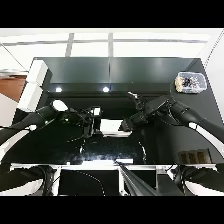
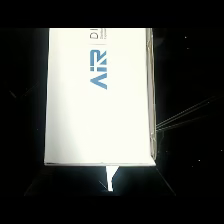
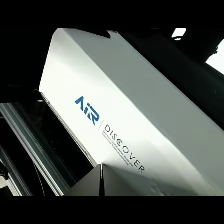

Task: Fold the box and place the chain.

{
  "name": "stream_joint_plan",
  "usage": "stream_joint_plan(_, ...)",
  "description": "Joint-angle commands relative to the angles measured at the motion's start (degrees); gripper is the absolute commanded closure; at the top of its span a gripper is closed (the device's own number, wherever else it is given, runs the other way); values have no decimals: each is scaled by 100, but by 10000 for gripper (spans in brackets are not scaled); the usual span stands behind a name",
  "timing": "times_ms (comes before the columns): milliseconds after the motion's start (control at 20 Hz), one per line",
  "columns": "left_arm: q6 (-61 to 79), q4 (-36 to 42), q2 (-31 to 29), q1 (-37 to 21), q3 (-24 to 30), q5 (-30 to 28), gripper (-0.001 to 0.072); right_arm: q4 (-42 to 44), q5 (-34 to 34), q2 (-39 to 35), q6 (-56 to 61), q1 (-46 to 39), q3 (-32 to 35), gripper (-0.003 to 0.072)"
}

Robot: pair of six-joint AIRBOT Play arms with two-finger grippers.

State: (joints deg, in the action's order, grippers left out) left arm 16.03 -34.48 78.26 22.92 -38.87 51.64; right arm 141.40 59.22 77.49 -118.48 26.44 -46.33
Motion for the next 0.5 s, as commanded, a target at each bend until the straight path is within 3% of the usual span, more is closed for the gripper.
stream_joint_plan(0, -4, -2, 2, 2, -4, 0, 224, -87, -249, 17, 42, 7, 22, 662)
stream_joint_plan(250, -4, 4, 2, 0, -4, 4, 224, -46, -118, -76, -101, -136, -15, 662)
stream_joint_plan(350, -4, -2, -7, -15, -4, 44, 222, -44, 286, -411, -212, -350, -223, 662)
stream_joint_plan(450, -4, -4, -92, -68, -11, 157, 170, -70, 551, -960, -216, -691, -431, 662)
